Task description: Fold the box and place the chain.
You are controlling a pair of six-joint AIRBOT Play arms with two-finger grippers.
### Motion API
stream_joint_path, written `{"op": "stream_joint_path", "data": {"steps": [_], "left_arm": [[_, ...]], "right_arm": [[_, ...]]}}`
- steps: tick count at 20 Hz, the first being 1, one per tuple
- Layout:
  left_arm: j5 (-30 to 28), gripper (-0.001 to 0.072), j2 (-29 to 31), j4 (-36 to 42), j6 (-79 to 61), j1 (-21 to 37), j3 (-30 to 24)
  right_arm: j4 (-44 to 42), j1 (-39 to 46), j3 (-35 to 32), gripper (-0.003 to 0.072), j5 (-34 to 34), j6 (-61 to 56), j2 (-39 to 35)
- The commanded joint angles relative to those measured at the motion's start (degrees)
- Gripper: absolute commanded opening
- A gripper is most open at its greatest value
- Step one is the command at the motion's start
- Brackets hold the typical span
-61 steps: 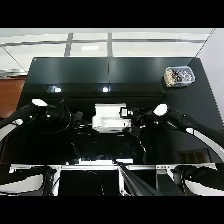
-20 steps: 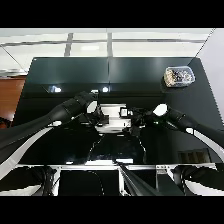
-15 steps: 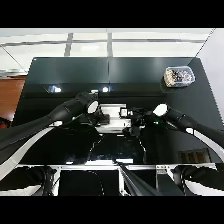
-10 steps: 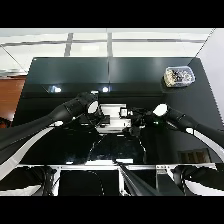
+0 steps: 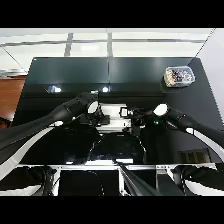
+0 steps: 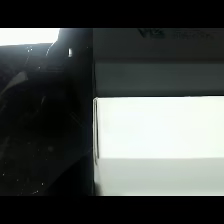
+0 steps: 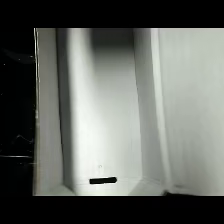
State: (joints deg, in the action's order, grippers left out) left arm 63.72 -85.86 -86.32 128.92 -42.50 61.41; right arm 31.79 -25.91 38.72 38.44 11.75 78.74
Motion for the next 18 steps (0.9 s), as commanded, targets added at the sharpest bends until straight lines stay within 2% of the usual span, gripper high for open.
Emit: {"op": "stream_joint_path", "data": {"steps": [1, 4, 7, 8, 9, 11, 12, 15, 16, 17, 18], "left_arm": [[0.1, 0.0026, 0.0, 0.0, -0.3, 0.0, 0.0], [0.9, 0.0026, 0.1, 0.0, -2.6, 0.0, 0.0], [0.9, 0.0027, 0.1, 0.0, -2.7, 0.0, 0.0], [0.8, 0.0027, 0.1, 0.0, -2.7, 0.0, 0.0], [0.8, 0.0027, 0.1, 0.0, -2.7, 0.0, 0.0], [0.8, 0.0028, 0.1, 0.1, -2.7, 0.0, 0.0], [0.8, 0.0028, 0.1, 0.1, -2.7, 0.0, 0.0], [0.8, 0.0027, 0.1, 0.1, -2.7, 0.0, 0.0], [0.8, 0.0028, 0.1, 0.1, -2.7, 0.0, 0.0], [0.8, 0.0027, 0.1, 0.1, -2.7, 0.0, 0.0], [0.9, 0.0027, 0.1, 0.1, -2.7, 0.0, 0.0]], "right_arm": [[0.7, 0.0, 0.1, 0.0698, 0.2, -4.8, -1.1], [6.4, 0.0, 0.1, 0.0697, 2.1, -7.1, -4.8], [8.8, 0.0, 0.1, 0.0670, 3.1, -7.3, -6.5], [8.8, 0.0, 0.1, 0.0637, 3.1, -7.3, -6.4], [8.8, 0.0, 0.1, 0.0427, 3.4, -7.3, -6.4], [8.8, 0.0, 0.1, 0.0233, 4.1, -7.3, -6.4], [8.8, 0.0, 0.1, 0.0217, 4.5, -7.3, -6.4], [8.8, 0.0, 0.1, 0.0220, 5.1, -7.4, -6.4], [8.8, 0.0, 0.1, 0.0349, 5.0, -8.1, -6.4], [8.8, 0.0, 0.1, 0.0551, 4.7, -9.4, -6.5], [8.9, 0.0, 0.1, 0.0605, 4.6, -9.9, -6.6]]}}
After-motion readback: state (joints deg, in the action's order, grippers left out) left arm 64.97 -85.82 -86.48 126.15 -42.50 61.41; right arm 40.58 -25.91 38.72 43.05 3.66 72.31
